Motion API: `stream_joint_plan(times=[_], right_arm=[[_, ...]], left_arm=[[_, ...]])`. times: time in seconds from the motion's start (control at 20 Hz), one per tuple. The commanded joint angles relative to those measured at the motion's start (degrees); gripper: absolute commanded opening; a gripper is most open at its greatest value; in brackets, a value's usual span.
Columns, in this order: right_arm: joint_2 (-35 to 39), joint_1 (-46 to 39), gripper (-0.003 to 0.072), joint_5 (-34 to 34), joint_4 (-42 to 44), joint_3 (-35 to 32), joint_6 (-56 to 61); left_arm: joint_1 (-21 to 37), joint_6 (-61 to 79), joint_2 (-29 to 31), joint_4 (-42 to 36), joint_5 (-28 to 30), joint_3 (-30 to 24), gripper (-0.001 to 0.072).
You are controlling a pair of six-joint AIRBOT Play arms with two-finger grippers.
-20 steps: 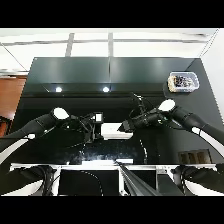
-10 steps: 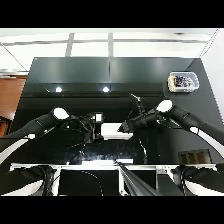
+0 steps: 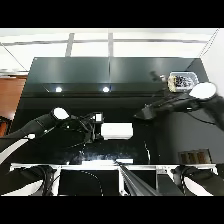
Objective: Fold the box and place the chain.
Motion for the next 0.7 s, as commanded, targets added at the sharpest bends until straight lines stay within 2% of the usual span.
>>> stream_joint_plan(times=[0.0,0.1,0.2,0.3,0.4,0.5,0.65], right_arm=[[6.75,-7.32,0.0017,3.74,-7.61,0.59,4.76],[8.55,-9.60,0.0017,5.60,-7.82,0.59,4.76],[9.51,-10.64,0.0017,6.08,-7.85,0.57,4.76],[9.70,-10.60,0.0017,6.01,-8.24,0.57,4.74],[9.70,-10.60,0.0017,5.18,-8.68,0.57,4.72],[9.70,-10.60,0.0017,3.48,-8.85,0.57,4.72],[9.70,-10.60,0.0017,2.60,-8.83,0.57,4.72]], left_arm=[[0.09,-1.99,1.01,0.09,0.26,0.90,0.0720],[0.22,-6.27,3.65,2.84,-0.61,2.12,0.0720],[1.11,-14.05,7.61,10.08,-3.96,3.82,0.0720],[3.21,-21.97,11.56,16.39,-10.86,5.51,0.0720],[4.74,-25.79,14.75,17.94,-16.17,6.71,0.0720],[3.74,-25.88,15.91,15.37,-15.65,7.37,0.0717],[-1.77,-27.63,12.41,11.78,-9.60,8.94,0.0715]])
